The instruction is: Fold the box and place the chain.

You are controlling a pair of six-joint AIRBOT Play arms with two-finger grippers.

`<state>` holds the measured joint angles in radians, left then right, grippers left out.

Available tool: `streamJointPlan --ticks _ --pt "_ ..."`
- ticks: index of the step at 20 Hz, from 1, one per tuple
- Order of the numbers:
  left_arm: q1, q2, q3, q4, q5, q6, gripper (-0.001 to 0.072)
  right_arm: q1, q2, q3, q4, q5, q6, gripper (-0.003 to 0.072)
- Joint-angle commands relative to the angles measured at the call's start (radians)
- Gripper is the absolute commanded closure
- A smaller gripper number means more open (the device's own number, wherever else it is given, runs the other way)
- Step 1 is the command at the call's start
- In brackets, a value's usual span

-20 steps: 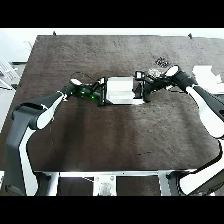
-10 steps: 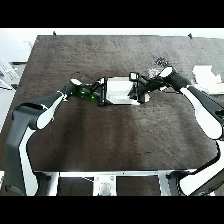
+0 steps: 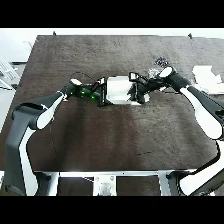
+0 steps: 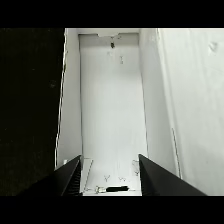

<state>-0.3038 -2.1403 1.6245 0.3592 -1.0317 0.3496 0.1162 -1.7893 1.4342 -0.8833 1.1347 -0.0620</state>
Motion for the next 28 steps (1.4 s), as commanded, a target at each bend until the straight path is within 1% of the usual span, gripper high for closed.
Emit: streamJointPlan --ticks 1,2,3,6,11,16,17,18,28 --pt "0.0 -0.001 0.0 0.0 -0.001 -0.001 0.0434 -0.001 -0.001 0.0 -0.019 -0.003 0.0 0.023" --pt "0.0 -0.001 0.0 0.0 -0.001 -0.001 0.0434 -0.001 -0.001 0.0 -0.019 -0.003 0.001 0.021" --pt "0.0 -0.001 0.0 0.0 -0.001 -0.001 0.0434 -0.001 -0.001 0.0 -0.019 -0.003 0.001 0.0137" --pt "0.0 -0.001 0.0 -0.001 -0.001 -0.002 0.0434 -0.002 -0.001 0.0 -0.019 -0.005 0.0 0.0132" --pt "0.0 -0.001 0.0 -0.001 -0.002 -0.001 0.0434 0.001 -0.001 0.0 -0.018 -0.05 -0.029 0.0131" --pt "0.0 -0.001 0.0 -0.001 -0.002 -0.002 0.0434 0.003 -0.001 0.0 -0.018 -0.05 -0.029 0.0127" --pt "0.0 -0.001 0.0 -0.001 -0.002 -0.002 0.0434 0.003 -0.001 0.0 -0.018 -0.05 -0.029 0.0066" --pt "0.0 -0.001 0.0 -0.001 -0.002 -0.002 0.0434 0.003 -0.001 0.0 -0.018 -0.05 -0.028 0.0059" --pt "0.0 -0.001 0.0 -0.001 -0.002 -0.002 0.0434 0.003 0.0 0.0 -0.019 -0.05 -0.028 0.0059"
